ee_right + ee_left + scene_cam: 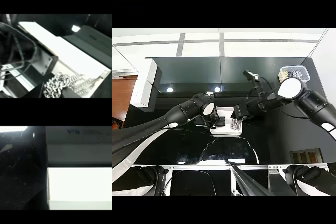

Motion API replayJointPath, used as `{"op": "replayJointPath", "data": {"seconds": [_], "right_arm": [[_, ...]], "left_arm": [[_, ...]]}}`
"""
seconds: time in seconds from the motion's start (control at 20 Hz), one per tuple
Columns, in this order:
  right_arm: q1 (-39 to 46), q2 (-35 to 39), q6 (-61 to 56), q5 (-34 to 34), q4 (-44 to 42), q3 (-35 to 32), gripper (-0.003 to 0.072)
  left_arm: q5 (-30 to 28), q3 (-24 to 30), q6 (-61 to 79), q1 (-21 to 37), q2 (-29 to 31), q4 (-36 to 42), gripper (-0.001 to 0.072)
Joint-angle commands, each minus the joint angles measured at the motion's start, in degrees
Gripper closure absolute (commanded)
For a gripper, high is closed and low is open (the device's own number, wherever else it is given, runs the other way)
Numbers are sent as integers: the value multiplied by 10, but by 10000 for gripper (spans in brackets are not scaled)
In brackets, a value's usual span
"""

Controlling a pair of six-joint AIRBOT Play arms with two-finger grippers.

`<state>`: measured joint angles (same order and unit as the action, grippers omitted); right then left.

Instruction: Fold the box and place the chain.

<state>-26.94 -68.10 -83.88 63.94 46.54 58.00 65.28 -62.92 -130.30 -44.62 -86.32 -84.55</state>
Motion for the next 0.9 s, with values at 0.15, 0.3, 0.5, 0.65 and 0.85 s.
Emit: {"op": "replayJointPath", "data": {"seconds": [0.15,0.3,0.5,0.65,0.85], "right_arm": [[19,0,0,14,31,-12,425],[66,45,-1,49,118,-12,425],[115,98,-16,70,247,-12,425],[118,99,-16,63,230,-16,425],[109,99,-14,60,212,-32,425]], "left_arm": [[-1,0,0,0,0,0,686],[-2,0,0,0,0,0,686],[-9,0,0,0,0,-1,686],[-54,0,0,0,0,6,686],[-66,-15,0,-3,3,45,411]]}}
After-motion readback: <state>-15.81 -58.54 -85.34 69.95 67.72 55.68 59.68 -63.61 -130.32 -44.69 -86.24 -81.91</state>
